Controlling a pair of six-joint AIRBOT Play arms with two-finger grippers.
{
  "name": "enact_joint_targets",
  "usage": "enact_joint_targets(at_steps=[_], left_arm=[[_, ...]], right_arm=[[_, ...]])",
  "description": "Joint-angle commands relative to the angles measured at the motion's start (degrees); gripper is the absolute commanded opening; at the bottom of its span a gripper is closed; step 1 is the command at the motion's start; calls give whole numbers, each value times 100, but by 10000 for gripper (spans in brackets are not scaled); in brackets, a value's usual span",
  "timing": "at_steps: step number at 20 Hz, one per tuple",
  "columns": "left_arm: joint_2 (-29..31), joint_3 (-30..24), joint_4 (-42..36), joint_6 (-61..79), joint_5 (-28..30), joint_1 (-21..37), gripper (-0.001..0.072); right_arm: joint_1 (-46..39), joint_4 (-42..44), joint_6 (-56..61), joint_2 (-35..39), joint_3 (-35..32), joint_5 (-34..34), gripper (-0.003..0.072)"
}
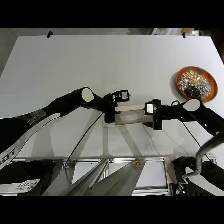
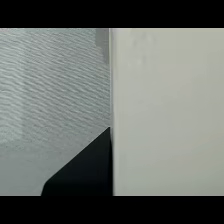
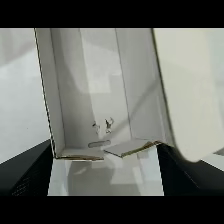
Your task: Fold the box and place the chain.
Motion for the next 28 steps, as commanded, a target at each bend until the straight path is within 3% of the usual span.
enact_joint_targets(at_steps=[1, 13, 20, 22, 27, 28], left_arm=[[4, 0, 4, 4, 4, -2, 12], [4, 0, 4, 4, 7, -2, 12], [4, 0, 4, 2, 4, -2, 12], [4, 0, 4, 4, 4, -2, 12], [4, 0, 4, 4, 4, -2, 12], [4, 0, 4, 4, 4, -2, 12]], right_arm=[[-42, 92, -492, -251, 33, 254, 690], [-39, 472, -883, -953, 229, 258, 686], [-39, 518, -883, -1093, 229, 249, 629], [-39, 518, -879, -1095, 229, 249, 526], [-42, 509, -863, -1095, 229, 236, 387], [-42, 507, -866, -1095, 229, 236, 387]])
